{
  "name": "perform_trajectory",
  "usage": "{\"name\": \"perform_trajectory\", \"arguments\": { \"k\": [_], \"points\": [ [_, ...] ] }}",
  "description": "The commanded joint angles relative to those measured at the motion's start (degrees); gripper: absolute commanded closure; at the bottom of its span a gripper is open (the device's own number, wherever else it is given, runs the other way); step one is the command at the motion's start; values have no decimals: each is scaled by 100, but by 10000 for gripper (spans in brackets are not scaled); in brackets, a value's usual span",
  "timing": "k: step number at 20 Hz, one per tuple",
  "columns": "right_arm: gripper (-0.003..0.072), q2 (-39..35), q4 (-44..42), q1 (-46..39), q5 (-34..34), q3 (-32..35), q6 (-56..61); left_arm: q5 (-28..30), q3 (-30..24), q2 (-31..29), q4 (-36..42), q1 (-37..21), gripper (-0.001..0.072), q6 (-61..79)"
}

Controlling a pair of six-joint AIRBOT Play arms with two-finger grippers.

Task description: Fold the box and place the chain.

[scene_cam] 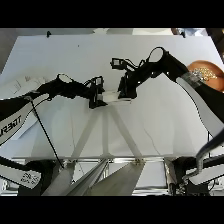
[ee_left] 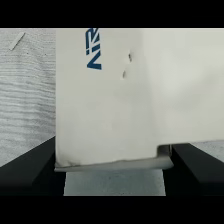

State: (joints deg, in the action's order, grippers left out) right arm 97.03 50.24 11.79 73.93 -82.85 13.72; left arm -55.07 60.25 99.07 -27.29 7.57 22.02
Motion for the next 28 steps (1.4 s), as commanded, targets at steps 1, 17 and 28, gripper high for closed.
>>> {"name": "perform_trajectory", "arguments": {
  "k": [1, 17, 28],
  "points": [
    [268, 0, 533, 181, -254, -4, -46, 0, 2, 2, 0, 2, 317, 0],
    [266, -981, 1106, 457, -1274, 492, 254, 0, 2, 2, -2, 2, 317, 2],
    [196, -1237, 1259, 457, -2518, 1766, 101, 0, 2, 2, -2, 2, 317, 2]
  ]
}}
